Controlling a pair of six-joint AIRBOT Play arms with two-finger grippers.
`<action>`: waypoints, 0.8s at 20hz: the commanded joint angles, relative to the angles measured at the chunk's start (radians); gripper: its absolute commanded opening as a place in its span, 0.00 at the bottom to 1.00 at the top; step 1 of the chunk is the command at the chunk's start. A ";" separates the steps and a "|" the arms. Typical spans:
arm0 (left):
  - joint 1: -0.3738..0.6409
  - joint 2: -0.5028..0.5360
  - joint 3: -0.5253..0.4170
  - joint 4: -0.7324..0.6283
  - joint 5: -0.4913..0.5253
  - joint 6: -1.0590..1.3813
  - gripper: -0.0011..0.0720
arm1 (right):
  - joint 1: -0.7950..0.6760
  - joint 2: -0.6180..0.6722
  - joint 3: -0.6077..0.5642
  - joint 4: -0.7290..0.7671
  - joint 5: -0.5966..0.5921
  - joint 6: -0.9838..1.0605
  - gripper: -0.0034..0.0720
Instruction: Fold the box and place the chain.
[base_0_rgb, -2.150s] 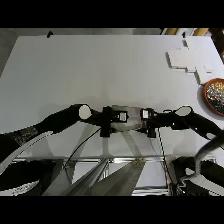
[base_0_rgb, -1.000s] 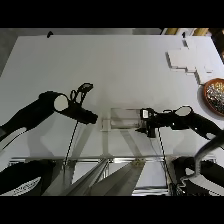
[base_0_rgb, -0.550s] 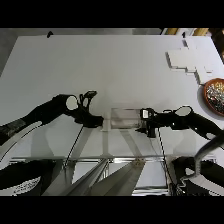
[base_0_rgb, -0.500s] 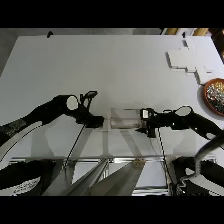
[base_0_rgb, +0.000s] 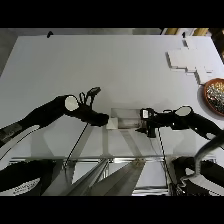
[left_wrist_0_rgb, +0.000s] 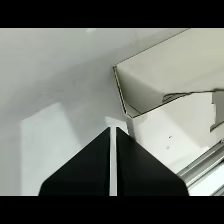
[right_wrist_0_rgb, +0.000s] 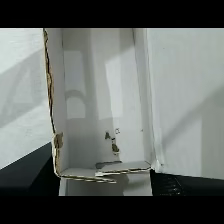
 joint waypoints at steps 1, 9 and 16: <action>-0.004 0.032 0.000 -0.018 0.021 0.003 0.16 | 0.000 0.000 0.000 0.000 0.000 0.000 0.58; -0.067 0.048 0.001 -0.055 0.131 0.007 0.23 | 0.000 0.000 0.000 0.000 0.000 0.000 0.58; -0.067 0.050 0.001 -0.055 0.124 0.006 0.39 | 0.000 0.000 0.000 0.000 0.000 0.000 0.58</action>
